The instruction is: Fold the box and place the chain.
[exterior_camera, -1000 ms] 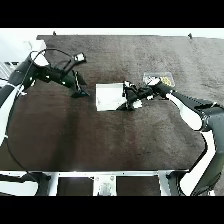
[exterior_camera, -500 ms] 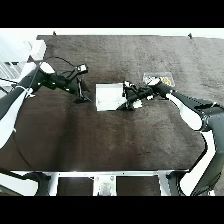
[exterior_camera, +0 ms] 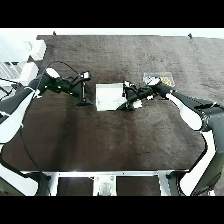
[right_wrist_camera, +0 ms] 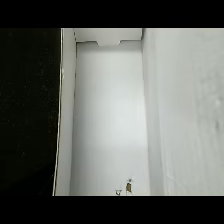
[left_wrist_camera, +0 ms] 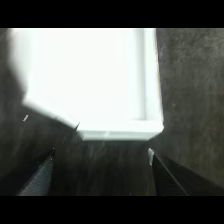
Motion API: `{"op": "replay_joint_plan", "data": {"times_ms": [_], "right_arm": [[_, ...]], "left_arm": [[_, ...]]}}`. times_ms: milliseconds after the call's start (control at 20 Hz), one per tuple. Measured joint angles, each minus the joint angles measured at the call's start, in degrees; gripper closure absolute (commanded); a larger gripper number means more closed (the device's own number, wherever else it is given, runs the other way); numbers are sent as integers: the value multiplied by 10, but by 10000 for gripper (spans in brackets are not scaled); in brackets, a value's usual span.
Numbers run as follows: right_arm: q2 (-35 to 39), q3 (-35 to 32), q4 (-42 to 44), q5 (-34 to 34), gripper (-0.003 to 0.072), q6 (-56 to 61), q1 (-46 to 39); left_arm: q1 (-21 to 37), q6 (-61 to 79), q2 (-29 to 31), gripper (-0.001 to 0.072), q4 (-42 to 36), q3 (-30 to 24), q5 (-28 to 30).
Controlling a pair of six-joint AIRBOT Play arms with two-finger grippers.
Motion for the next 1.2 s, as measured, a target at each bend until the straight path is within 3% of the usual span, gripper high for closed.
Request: {"op": "replay_joint_plan", "data": {"times_ms": [1200], "right_arm": [[0,0,1,0,231,1,0]], "left_arm": [[-26,62,-41,-11,-40,0,19]]}}
